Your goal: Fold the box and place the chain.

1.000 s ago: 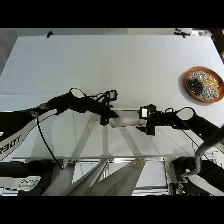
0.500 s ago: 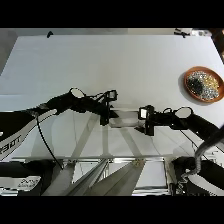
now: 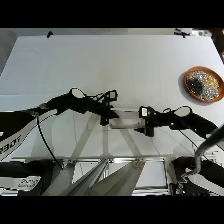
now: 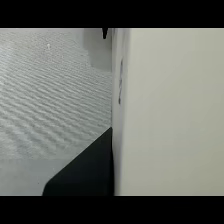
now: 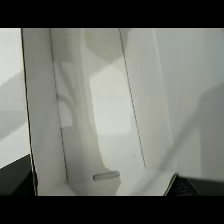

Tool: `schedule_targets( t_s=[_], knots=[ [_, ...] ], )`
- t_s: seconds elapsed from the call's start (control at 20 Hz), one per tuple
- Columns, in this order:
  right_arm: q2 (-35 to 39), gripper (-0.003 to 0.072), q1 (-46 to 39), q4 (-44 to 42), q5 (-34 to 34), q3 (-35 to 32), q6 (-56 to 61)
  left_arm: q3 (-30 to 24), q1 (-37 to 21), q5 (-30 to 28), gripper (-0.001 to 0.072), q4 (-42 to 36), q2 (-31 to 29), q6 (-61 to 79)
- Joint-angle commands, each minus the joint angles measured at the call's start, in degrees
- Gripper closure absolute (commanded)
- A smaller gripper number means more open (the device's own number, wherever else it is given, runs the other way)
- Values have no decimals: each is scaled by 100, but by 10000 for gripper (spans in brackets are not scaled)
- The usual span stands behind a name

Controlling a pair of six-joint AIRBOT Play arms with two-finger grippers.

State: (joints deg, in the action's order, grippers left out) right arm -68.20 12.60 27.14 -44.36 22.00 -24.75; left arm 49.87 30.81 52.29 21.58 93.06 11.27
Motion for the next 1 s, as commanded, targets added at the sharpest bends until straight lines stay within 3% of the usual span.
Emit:
schedule_targets(
  t_s=[0.0,0.95],
  knots=[
    [-13,36,-166,103,-31,4,76,2,0,2,698,7,2,9],
    [-245,38,-33,-254,-306,2,-240,2,0,4,698,7,2,11]
  ],
)
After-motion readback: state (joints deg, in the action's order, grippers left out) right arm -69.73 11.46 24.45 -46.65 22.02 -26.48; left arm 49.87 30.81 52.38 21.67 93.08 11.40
